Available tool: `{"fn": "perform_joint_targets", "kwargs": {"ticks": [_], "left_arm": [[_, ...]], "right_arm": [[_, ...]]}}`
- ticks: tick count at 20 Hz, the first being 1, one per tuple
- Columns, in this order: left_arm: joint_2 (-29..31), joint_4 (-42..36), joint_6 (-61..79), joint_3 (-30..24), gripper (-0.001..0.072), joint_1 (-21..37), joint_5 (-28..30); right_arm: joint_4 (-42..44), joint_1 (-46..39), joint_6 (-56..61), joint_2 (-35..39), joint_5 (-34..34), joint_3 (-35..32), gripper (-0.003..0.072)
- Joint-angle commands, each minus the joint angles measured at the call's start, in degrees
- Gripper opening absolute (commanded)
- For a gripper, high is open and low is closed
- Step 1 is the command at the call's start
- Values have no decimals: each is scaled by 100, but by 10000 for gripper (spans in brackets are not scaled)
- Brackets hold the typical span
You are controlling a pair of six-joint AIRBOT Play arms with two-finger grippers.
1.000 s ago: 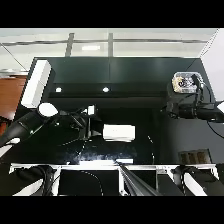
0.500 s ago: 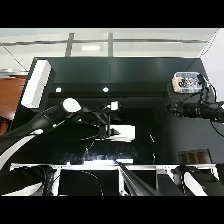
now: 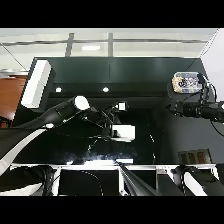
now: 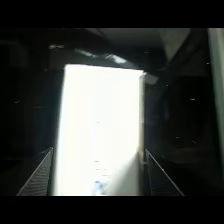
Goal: Fold the box and place the chain.
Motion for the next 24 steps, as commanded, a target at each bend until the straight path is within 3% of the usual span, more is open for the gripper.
{"fn": "perform_joint_targets", "kwargs": {"ticks": [1,13,17,22,23,24], "left_arm": [[-24,273,-203,24,715,-127,-122],[-31,546,-243,24,719,-380,190],[-68,1580,-1259,22,719,-710,898],[-251,1888,-1268,24,715,-907,1126],[-247,2052,-1274,26,684,-914,1119],[-216,2194,-1368,68,463,-903,1038]], "right_arm": [[4,-4,-98,4,-42,4,14],[7,-4,-103,4,-70,4,14],[7,-4,-105,4,-127,4,14],[7,-4,-105,4,-146,4,14],[7,-4,-105,4,-146,4,14],[7,-4,-105,4,-146,4,14]]}}
